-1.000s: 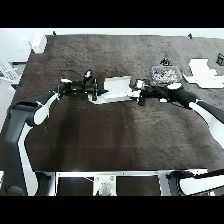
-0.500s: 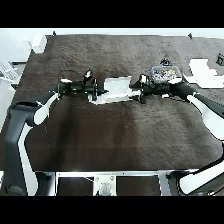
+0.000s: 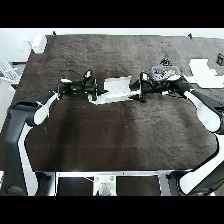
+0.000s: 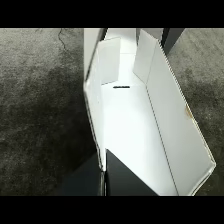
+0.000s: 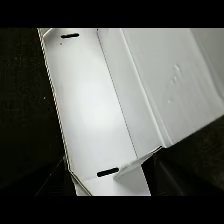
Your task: Fold the box and place the chain.
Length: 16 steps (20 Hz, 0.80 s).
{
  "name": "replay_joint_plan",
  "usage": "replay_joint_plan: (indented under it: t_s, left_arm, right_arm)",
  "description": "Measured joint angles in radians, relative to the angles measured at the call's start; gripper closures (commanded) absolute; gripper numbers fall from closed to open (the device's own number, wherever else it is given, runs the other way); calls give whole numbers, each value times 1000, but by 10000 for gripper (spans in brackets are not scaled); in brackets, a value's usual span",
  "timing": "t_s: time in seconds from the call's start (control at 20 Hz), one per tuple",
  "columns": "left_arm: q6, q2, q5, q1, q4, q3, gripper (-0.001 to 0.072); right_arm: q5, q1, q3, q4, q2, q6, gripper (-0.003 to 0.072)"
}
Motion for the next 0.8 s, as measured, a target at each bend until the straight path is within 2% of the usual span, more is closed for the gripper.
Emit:
replay_joint_plan:
  t_s: [0.2,0.8]
  left_arm:
    - [0,0,0,0,-1,0,688]
    - [0,0,-15,-1,0,0,688]
  right_arm:
    - [54,11,30,-24,-29,34,43]
    - [87,-18,76,-106,-29,181,44]
